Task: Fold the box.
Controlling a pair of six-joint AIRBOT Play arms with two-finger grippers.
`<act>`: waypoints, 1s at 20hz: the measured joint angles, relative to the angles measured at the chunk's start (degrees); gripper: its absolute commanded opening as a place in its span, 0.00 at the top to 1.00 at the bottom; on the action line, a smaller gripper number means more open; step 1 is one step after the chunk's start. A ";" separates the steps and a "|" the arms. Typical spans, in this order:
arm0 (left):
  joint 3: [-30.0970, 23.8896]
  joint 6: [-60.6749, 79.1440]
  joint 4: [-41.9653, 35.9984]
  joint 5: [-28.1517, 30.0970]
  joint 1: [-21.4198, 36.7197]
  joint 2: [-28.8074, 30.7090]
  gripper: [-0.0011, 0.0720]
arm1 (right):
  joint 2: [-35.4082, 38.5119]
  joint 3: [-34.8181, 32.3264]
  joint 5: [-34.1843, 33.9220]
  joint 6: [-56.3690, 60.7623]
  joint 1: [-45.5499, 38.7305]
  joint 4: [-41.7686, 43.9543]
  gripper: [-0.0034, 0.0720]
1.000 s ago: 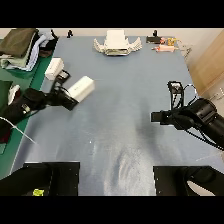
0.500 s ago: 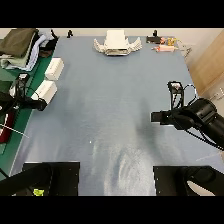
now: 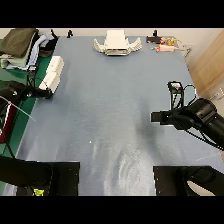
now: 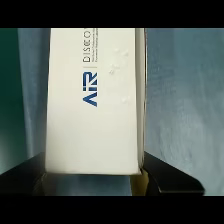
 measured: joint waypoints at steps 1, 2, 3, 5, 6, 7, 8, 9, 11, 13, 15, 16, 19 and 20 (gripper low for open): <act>3.19 -0.37 -0.48 0.00 -0.46 -2.62 0.34 | -0.02 0.00 0.00 0.00 0.00 -0.04 0.95; 6.08 -0.68 -0.76 -0.04 -0.76 -4.85 0.34 | -0.02 -0.02 0.00 0.00 -0.02 -0.02 0.95; 8.72 -1.07 -1.11 -0.04 -0.94 -6.88 0.34 | 0.00 0.00 0.00 -0.02 0.00 -0.02 0.95; 13.49 -1.46 -1.44 -0.46 -1.16 -10.64 0.34 | 0.00 0.00 0.00 0.00 0.00 0.00 0.95; 15.04 -1.51 -1.62 -0.72 -1.25 -11.96 0.34 | -0.02 -0.02 0.00 0.00 0.00 -0.02 0.95; 16.28 -1.64 -1.81 -0.74 -1.31 -13.11 0.34 | -0.02 -0.02 0.00 0.00 0.00 -0.02 0.95; 17.11 -1.68 -1.88 -0.68 -1.33 -13.97 0.34 | 0.00 0.00 0.00 0.00 0.00 -0.02 0.95; 17.77 -1.73 -1.90 -0.57 -1.36 -14.71 0.34 | -0.02 -0.02 0.00 0.00 0.00 0.00 0.95; 18.56 -1.88 -2.03 -0.22 -1.42 -15.56 0.34 | 0.00 0.00 0.00 0.00 0.00 -0.02 0.95; 18.95 -1.90 -2.08 -0.04 -1.49 -16.02 0.34 | -0.02 0.00 0.02 -0.02 0.00 0.00 0.95; 19.19 -1.90 -2.16 0.09 -1.53 -16.28 0.34 | -0.02 -0.02 0.00 -0.02 0.00 0.00 0.95; 19.26 -1.90 -2.16 0.09 -1.53 -16.35 0.12 | 0.00 0.00 0.00 0.00 0.00 -0.02 0.95; 19.37 -2.16 -1.92 0.00 -1.53 -16.33 0.03 | 0.00 -0.02 0.00 0.00 0.00 0.00 0.95; 19.39 -2.34 -1.73 -0.85 -1.53 -16.00 0.03 | -0.02 -0.02 0.00 -0.02 0.00 0.00 0.95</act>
